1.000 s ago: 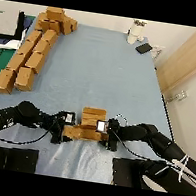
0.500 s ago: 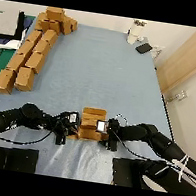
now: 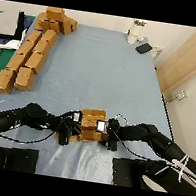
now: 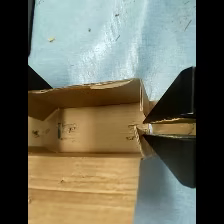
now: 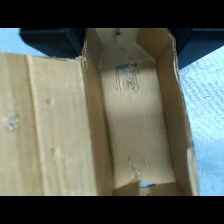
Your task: Fold the box.
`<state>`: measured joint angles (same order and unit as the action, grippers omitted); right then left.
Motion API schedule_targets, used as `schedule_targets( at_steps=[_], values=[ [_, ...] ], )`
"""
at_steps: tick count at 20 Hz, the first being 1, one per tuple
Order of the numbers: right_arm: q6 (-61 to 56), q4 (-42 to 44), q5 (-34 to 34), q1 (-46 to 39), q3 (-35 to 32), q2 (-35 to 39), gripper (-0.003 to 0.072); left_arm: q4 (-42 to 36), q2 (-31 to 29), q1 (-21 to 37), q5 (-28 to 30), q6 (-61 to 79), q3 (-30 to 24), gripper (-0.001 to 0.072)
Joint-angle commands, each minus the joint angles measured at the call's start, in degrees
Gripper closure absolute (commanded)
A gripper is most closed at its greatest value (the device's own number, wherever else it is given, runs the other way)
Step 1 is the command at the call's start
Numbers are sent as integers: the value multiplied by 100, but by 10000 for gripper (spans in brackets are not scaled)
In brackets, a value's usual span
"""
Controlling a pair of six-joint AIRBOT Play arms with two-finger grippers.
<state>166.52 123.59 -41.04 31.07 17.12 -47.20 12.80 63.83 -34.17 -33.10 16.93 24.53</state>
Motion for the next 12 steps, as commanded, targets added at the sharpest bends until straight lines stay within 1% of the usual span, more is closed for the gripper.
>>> schedule_targets(
  at_steps=[1,6,10,12],
  values=[
    [-2,4,2,-2,2,2,85,-155,175,-98,11,9,122,606],
    [-2,4,0,-2,4,2,85,-146,195,-118,31,7,144,605],
    [-2,4,2,-2,4,2,85,-59,190,-2,365,-210,127,605],
    [-2,4,2,-2,4,2,85,389,188,173,280,-468,122,604]
  ],
)
